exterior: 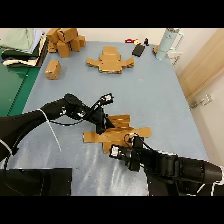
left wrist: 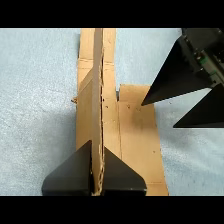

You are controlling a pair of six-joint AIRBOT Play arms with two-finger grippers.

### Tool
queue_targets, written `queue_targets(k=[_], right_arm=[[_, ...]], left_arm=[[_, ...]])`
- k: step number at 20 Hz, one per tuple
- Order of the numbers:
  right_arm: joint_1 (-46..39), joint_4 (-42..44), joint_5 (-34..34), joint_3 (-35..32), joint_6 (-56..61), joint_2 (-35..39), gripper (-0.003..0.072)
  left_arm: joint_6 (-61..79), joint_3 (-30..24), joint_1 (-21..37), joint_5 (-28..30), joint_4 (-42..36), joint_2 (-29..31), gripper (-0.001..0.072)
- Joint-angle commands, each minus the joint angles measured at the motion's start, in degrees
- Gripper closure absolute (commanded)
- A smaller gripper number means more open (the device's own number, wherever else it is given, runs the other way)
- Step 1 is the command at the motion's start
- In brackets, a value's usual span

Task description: Fold the box.

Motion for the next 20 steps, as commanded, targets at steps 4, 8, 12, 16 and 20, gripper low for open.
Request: queue_targets(k=[4, 8, 12, 16, 20], right_arm=[[-0.15, -4.52, 2.80, -0.72, -1.27, -3.32, -0.0019], [-0.20, -9.90, 3.96, -0.63, 3.50, -3.26, -0.0020], [-1.55, -13.57, 4.35, -0.63, 7.89, -3.23, -0.0021], [-2.64, -15.21, 4.46, -0.61, 8.57, -2.73, -0.0022], [-2.67, -17.05, 3.19, -0.63, 9.03, 1.44, -0.0024]], left_arm=[[0.02, -0.02, 0.00, 0.02, 0.02, -0.02, 0.0696], [0.02, -0.02, 0.00, 0.00, 0.02, -0.02, 0.0696], [0.02, -0.02, 0.00, 0.00, 0.02, -0.02, 0.0696], [0.02, -0.02, 0.00, 0.00, 0.02, -0.02, 0.0696], [0.02, -0.02, 0.00, 0.00, 0.02, -0.02, 0.0696]])
